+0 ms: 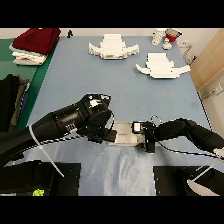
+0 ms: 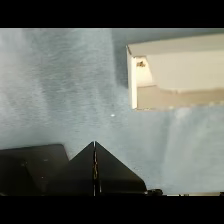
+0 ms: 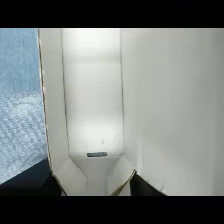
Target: Fold the box.
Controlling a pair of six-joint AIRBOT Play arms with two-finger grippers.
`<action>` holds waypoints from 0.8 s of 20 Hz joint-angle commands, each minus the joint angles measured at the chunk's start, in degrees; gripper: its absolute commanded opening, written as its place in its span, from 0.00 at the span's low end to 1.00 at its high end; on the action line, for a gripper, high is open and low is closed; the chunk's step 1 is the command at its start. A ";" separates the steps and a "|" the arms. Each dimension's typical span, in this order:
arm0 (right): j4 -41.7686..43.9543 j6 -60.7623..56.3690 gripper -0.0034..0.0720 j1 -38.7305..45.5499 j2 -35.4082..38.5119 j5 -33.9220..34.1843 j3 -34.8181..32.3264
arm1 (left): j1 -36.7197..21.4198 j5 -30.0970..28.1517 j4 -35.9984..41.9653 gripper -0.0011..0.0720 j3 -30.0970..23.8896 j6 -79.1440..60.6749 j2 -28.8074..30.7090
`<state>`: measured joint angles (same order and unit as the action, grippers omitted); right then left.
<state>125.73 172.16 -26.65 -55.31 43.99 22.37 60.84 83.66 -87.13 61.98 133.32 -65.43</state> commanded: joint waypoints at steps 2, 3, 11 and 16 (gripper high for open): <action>0.02 -0.02 0.62 0.00 0.02 -0.02 0.04 | 0.26 -5.07 1.01 0.04 -0.15 -12.66 1.40; 0.02 -0.02 0.62 0.00 0.02 0.00 0.04 | 0.33 -5.95 1.60 0.04 -0.15 -16.87 1.42; 0.00 -0.02 0.62 0.00 0.02 0.00 0.04 | -10.95 -10.03 14.38 0.04 -11.76 -68.46 12.87; 0.02 -0.02 0.62 0.00 0.02 0.00 0.04 | -25.40 -23.10 18.60 0.96 -21.07 -97.07 17.92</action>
<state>125.73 172.13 -26.65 -55.31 43.99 22.37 42.59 68.64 -73.08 45.54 55.37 -49.91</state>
